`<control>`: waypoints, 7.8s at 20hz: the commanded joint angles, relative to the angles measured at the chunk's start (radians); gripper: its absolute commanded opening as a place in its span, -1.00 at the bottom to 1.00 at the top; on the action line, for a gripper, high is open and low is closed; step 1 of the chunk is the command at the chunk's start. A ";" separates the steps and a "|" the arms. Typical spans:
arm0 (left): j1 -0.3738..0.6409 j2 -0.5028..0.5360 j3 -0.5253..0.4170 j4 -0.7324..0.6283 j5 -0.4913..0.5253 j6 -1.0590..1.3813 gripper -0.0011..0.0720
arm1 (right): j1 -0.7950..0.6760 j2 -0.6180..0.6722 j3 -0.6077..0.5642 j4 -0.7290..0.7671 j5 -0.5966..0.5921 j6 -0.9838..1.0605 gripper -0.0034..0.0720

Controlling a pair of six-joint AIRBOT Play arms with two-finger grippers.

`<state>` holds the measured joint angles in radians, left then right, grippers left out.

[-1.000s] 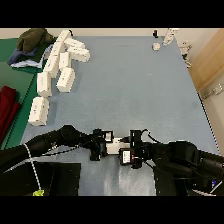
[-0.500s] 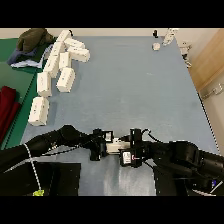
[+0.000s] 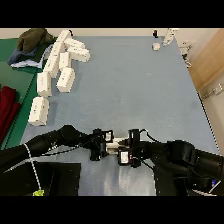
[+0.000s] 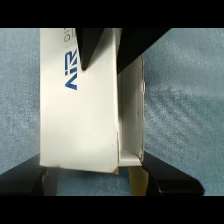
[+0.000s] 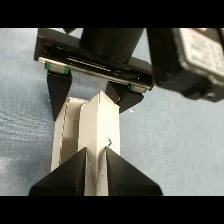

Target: Fold the box.

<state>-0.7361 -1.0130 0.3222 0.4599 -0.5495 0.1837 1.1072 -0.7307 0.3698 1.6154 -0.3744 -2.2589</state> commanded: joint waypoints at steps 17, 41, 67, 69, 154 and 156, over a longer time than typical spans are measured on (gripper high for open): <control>0.001 0.001 0.000 0.001 0.000 0.000 0.31 | 0.004 -0.007 -0.001 0.065 -0.053 0.000 0.04; 0.000 0.001 0.000 0.001 0.000 0.001 0.31 | 0.005 0.158 -0.276 0.166 0.366 0.744 -0.90; 0.000 0.001 0.000 0.001 0.000 0.000 0.31 | 0.005 0.105 -0.280 0.162 0.290 0.743 -0.90; 0.000 0.001 0.000 0.001 0.000 0.001 0.31 | 0.004 0.143 -0.279 0.149 0.301 0.742 -0.90; 0.905 -0.027 0.102 0.680 0.217 -1.145 0.78 | -0.719 -0.577 0.705 -0.033 -0.817 0.848 -0.89; 0.905 -0.026 0.102 0.680 0.211 -1.146 0.93 | -0.719 -0.577 0.705 -0.033 -0.817 0.848 -0.89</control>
<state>0.1692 -1.0389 0.4232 1.1393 -0.3332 -0.9607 0.3885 -1.3071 1.0740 1.5826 -1.1915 -1.4113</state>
